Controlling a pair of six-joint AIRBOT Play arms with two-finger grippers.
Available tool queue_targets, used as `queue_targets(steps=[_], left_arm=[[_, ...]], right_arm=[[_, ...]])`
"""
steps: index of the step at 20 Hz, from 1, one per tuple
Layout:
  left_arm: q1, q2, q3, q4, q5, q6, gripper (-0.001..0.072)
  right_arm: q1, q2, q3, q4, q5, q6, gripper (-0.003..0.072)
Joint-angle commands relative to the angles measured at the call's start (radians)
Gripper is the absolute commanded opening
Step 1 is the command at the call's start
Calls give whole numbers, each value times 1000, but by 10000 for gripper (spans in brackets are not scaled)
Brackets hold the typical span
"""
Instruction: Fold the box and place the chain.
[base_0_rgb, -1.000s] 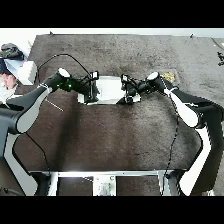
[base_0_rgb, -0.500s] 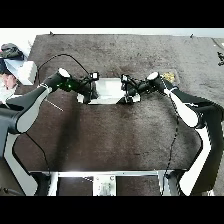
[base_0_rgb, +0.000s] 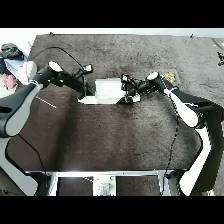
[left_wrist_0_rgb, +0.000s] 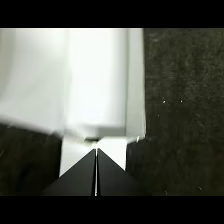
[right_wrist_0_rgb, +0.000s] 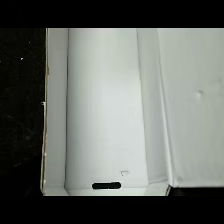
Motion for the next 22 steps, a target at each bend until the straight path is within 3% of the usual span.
queue_targets(steps=[1, 4, 8, 14, 18, 22], left_arm=[[46, 76, 0, 3, -73, -146, 6], [73, 154, -26, 37, -72, -316, 6], [143, 235, -136, 45, 47, -616, 6], [262, 239, -234, 30, 39, -810, 9], [264, 230, -313, 25, 142, -917, 9], [261, 212, -380, -75, 225, -933, 10]], right_arm=[[0, 0, 1, 0, 0, 0, 439], [0, 0, 1, 0, 1, 0, 439], [0, 0, 1, 0, 1, 0, 439], [0, 0, 1, 0, 1, 0, 439], [0, 0, 1, 0, 1, 0, 439], [0, 0, 1, 0, 1, 0, 438]])
